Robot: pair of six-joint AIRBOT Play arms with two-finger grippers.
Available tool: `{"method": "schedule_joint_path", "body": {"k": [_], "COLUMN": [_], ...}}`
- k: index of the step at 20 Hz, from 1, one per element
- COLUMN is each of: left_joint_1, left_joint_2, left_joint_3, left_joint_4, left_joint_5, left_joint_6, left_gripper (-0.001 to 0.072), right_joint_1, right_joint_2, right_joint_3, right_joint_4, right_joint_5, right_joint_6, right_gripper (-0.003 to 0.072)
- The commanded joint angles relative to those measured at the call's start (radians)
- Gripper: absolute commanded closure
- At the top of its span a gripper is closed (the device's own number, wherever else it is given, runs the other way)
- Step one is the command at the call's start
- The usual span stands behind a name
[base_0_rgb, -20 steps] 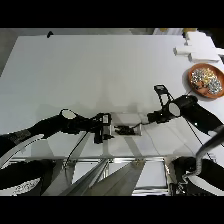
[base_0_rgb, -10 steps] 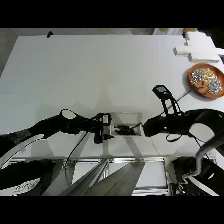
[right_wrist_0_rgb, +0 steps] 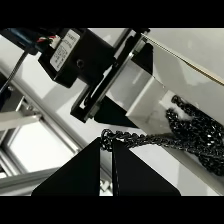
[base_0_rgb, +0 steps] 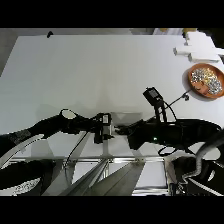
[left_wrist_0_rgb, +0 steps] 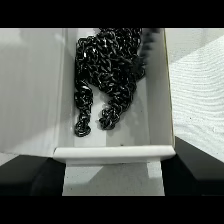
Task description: Fold the box and place the chain.
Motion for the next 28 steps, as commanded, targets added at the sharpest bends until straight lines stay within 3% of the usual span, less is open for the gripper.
{"method": "schedule_joint_path", "body": {"k": [1, 5, 7, 8, 12, 16, 18, 20, 22, 26, 27, 28], "left_joint_1": [0.000, 0.000, 0.000, 0.000, 0.000, 0.000, 0.000, 0.000, 0.000, 0.000, 0.000, 0.000], "left_joint_2": [0.000, 0.000, 0.000, 0.000, 0.000, 0.000, 0.000, 0.000, 0.000, 0.000, 0.000, 0.000], "left_joint_3": [0.000, 0.000, 0.000, 0.000, 0.001, 0.000, 0.000, 0.000, 0.000, 0.000, 0.000, 0.000], "left_joint_4": [0.000, 0.000, 0.000, 0.000, 0.000, 0.000, 0.000, 0.000, 0.000, 0.000, 0.000, 0.000], "left_joint_5": [0.000, 0.000, 0.000, 0.000, 0.000, 0.000, 0.000, 0.000, 0.000, 0.000, 0.000, 0.000], "left_joint_6": [0.000, 0.000, 0.000, 0.000, 0.000, 0.000, 0.000, 0.000, 0.000, 0.000, 0.000, 0.000], "left_gripper": [0.0436, 0.0436, 0.0436, 0.0436, 0.0436, 0.0436, 0.0436, 0.0436, 0.0436, 0.0436, 0.0436, 0.0436], "right_joint_1": [0.021, 0.021, 0.021, 0.021, -0.038, -0.191, -0.282, -0.361, -0.416, -0.478, -0.483, -0.484], "right_joint_2": [-0.066, -0.171, -0.184, -0.184, -0.184, -0.184, -0.191, -0.218, -0.253, -0.348, -0.368, -0.386], "right_joint_3": [0.000, 0.000, 0.003, 0.015, 0.162, 0.292, 0.293, 0.293, 0.282, 0.224, 0.203, 0.181], "right_joint_4": [0.005, -0.006, -0.002, -0.004, -0.105, -0.260, -0.307, -0.346, -0.410, -0.494, -0.498, -0.498], "right_joint_5": [-0.048, -0.053, -0.059, -0.049, 0.086, 0.201, 0.246, 0.320, 0.354, 0.359, 0.344, 0.329], "right_joint_6": [0.001, 0.001, 0.001, 0.000, -0.060, -0.056, -0.052, -0.051, -0.053, -0.053, -0.053, -0.053], "right_gripper": [0.0667, 0.0661, 0.0488, 0.0450, 0.0447, 0.0452, 0.0550, 0.0586, 0.0668, 0.0667, 0.0642, 0.0536]}}
